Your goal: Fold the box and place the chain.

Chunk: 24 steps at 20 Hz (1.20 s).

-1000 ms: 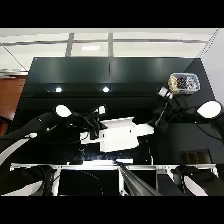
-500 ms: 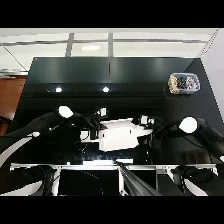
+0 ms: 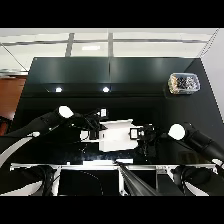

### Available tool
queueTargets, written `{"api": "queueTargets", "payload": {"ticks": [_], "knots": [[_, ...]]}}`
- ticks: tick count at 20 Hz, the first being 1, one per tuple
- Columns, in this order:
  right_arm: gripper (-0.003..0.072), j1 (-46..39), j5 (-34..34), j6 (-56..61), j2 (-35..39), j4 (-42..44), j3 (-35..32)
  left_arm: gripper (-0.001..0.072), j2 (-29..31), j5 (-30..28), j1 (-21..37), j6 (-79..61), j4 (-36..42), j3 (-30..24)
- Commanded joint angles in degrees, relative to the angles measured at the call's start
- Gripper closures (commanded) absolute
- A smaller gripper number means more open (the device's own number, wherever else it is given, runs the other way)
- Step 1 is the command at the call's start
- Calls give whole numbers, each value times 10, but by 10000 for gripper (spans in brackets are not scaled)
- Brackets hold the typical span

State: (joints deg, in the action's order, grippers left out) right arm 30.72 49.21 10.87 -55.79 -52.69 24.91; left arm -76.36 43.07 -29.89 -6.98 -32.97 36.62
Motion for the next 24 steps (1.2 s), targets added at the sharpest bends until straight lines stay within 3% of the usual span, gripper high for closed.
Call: {"api": "queueTargets", "payload": {"ticks": [1,10,14,20,24], "knots": [[16,37,-56,-5,-10,21,-1,682,0,2,0,0,0,0],[16,46,-94,30,-5,75,7,682,0,3,0,0,0,0],[16,35,-95,46,20,31,34,683,0,2,0,0,0,0],[16,-8,-112,41,21,49,52,683,0,5,0,0,0,0],[16,-12,-108,23,0,109,50,683,0,5,0,-2,0,0]]}}
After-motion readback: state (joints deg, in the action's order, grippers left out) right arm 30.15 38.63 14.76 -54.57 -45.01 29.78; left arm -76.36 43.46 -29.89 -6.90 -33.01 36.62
